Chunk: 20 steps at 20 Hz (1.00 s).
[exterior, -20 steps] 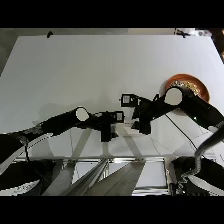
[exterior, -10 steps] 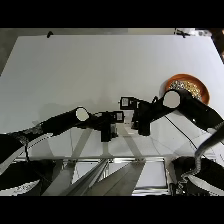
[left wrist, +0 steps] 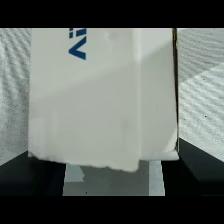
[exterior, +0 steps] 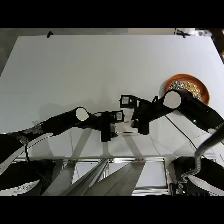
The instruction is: Fold the box and place the chain.
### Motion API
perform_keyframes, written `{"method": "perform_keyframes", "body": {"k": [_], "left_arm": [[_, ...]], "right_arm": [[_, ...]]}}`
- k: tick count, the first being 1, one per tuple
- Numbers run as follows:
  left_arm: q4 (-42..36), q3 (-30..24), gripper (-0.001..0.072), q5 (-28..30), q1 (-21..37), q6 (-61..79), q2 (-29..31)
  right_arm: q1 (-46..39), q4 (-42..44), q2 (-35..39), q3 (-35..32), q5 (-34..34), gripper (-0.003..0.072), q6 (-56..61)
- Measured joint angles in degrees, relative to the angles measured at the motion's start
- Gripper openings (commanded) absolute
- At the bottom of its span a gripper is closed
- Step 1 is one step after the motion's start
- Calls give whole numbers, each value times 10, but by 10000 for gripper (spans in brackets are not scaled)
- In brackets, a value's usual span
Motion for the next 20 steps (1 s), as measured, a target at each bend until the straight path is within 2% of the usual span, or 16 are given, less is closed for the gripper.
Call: {"method": "perform_keyframes", "body": {"k": [20], "left_arm": [[1,0,333,0,0,1,0]], "right_arm": [[0,-2,21,0,-1,270,1]]}}
